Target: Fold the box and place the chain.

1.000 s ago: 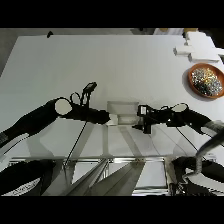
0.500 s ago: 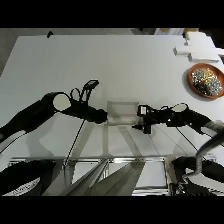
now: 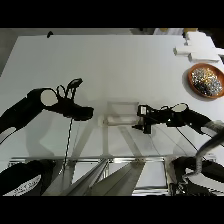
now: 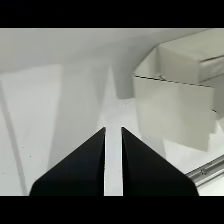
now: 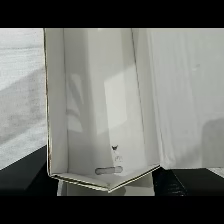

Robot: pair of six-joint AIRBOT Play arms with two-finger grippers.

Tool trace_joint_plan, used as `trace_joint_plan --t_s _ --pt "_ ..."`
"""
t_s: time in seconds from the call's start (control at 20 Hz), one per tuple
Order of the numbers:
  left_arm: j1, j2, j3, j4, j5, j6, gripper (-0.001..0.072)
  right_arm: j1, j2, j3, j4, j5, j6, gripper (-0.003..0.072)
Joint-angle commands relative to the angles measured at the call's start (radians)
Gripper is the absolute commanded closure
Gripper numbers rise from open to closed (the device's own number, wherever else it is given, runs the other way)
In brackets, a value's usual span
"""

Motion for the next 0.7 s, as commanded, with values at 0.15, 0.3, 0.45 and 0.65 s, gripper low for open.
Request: trace_joint_plan --t_s 0.15,0.3,0.45,0.65 --pt "-0.035 -0.129 -0.05 -0.233 0.125 0.17 0.0534 0.0 0.0 0.0 0.0 0.0 0.0 0.0354" --pt "-0.055 -0.132 -0.049 -0.262 0.124 0.219 0.0399 0.0 0.0 0.0 0.0 0.0 0.0 0.0354" --pt "-0.055 -0.119 -0.049 -0.269 0.117 0.22 0.0355 0.0 0.0 0.0 0.0 0.0 0.0 0.0354" --pt "-0.068 -0.084 -0.048 -0.293 0.136 0.222 0.0356 0.0 0.0 0.0 0.0 0.0 0.0 0.0354"
